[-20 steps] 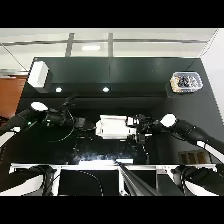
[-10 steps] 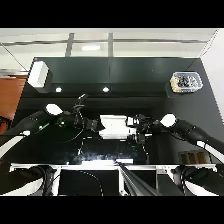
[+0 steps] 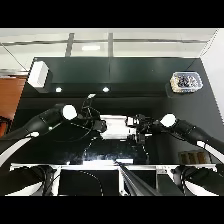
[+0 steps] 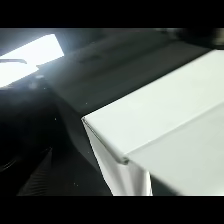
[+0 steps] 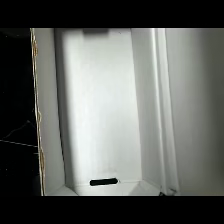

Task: Fold the box and place the chain.

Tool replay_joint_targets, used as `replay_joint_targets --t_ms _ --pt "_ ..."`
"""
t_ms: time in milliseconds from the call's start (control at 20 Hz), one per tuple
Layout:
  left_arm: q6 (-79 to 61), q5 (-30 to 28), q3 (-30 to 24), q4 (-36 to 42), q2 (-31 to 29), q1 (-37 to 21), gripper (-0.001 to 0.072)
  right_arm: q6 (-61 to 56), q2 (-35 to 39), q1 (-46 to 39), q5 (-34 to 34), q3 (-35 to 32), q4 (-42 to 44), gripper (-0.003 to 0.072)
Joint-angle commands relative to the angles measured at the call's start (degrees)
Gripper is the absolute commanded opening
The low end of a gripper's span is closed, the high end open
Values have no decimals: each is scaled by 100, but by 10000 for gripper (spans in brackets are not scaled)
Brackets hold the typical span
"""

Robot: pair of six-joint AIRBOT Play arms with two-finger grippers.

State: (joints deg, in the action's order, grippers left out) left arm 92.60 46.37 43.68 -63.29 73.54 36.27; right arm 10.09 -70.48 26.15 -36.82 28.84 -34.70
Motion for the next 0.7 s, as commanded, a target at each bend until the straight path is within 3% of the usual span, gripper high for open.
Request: replay_joint_targets --t_ms 0,50,150,250,400,650 --pt "2612 269 487 -2275 50 817 610 -2 -4 4 0 -4 0 435" --pt "2900 354 599 -2503 105 990 501 -2 -4 4 0 -4 -2 435" --pt "3132 463 807 -2579 299 1250 443 -2 -4 4 0 -4 -4 435" --pt "3305 802 1060 -2586 549 1440 338 -2 -4 4 0 -4 -7 435" --pt "3473 1344 1368 -2638 896 1648 336 -2 -4 4 -2 -4 -7 435" --pt "3995 1416 1379 -2820 955 1646 323 -2 -4 4 -2 -4 -7 435"
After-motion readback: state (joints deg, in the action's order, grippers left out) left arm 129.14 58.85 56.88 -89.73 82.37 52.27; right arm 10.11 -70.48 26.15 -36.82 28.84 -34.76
